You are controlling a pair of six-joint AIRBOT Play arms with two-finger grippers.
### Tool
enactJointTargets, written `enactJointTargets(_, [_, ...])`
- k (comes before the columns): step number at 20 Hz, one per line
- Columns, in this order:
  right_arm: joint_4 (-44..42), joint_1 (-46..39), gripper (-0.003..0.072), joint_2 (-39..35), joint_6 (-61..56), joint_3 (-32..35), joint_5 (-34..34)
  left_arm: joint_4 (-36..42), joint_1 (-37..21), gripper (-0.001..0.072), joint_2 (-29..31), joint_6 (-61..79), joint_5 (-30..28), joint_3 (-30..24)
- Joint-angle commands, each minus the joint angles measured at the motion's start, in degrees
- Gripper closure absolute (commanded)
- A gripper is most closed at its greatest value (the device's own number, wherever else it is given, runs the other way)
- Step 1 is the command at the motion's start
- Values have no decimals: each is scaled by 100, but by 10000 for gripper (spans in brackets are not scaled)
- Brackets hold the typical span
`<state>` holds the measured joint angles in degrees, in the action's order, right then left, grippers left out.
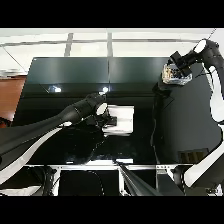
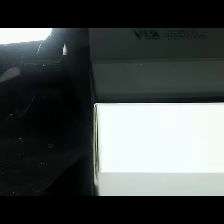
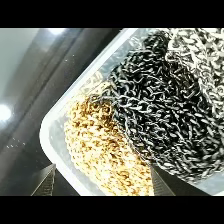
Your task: Fold the box and place the chain.
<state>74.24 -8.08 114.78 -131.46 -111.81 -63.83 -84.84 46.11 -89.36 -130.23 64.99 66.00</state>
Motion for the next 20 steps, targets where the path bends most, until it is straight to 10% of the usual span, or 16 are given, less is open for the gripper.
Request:
enactJointTargets(1, [-284,-85,123,201,-538,-223,4,-13,-7,685,-4,39,-46,2])
enactJointTargets(9, [-564,-13,171,520,-586,-223,-85,7,-7,685,-4,39,-44,2])
enactJointTargets(12, [-610,-63,678,470,273,-234,-273,7,-7,685,-4,39,-44,2])
enactJointTargets(20, [-649,-293,674,-1196,2938,-269,-758,7,-7,685,-4,39,-44,2])
